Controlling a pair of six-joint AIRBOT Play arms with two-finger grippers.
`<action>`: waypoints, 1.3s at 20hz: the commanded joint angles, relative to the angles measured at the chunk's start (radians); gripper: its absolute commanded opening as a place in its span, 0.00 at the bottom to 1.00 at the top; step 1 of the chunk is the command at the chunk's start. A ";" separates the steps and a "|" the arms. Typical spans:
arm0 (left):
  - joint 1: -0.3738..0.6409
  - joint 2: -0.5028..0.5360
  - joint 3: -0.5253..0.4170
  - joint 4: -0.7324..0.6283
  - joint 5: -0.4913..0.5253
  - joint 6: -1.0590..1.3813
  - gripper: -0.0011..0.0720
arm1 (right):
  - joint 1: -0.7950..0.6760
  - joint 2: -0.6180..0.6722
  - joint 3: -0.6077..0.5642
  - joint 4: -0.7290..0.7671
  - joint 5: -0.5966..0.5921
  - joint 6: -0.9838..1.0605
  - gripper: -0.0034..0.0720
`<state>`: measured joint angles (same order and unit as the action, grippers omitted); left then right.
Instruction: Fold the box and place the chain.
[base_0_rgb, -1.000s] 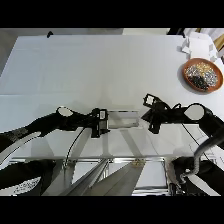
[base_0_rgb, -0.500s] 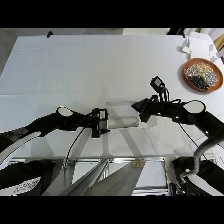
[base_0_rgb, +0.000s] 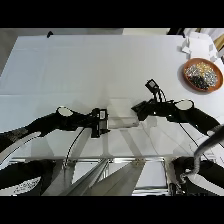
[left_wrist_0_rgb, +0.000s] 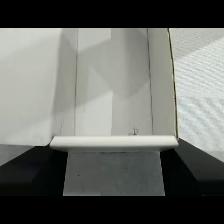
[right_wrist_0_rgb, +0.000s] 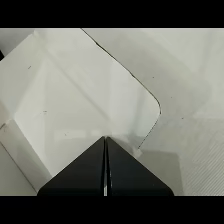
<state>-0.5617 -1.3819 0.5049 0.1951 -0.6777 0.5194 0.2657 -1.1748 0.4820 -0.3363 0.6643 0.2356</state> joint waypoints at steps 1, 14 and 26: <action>-0.001 0.000 -0.001 0.000 0.000 -0.001 0.38 | 0.001 -0.010 0.000 -0.008 0.027 0.003 0.06; -0.001 0.000 -0.001 0.000 0.000 -0.001 0.38 | 0.000 0.277 0.002 -0.275 0.301 0.003 0.06; -0.001 0.000 -0.001 0.000 -0.001 -0.001 0.38 | 0.000 0.393 0.001 -0.840 0.317 -0.054 0.07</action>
<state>-0.5617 -1.3819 0.5045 0.1951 -0.6781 0.5182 0.2661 -0.7864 0.4831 -1.1297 1.0279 0.2165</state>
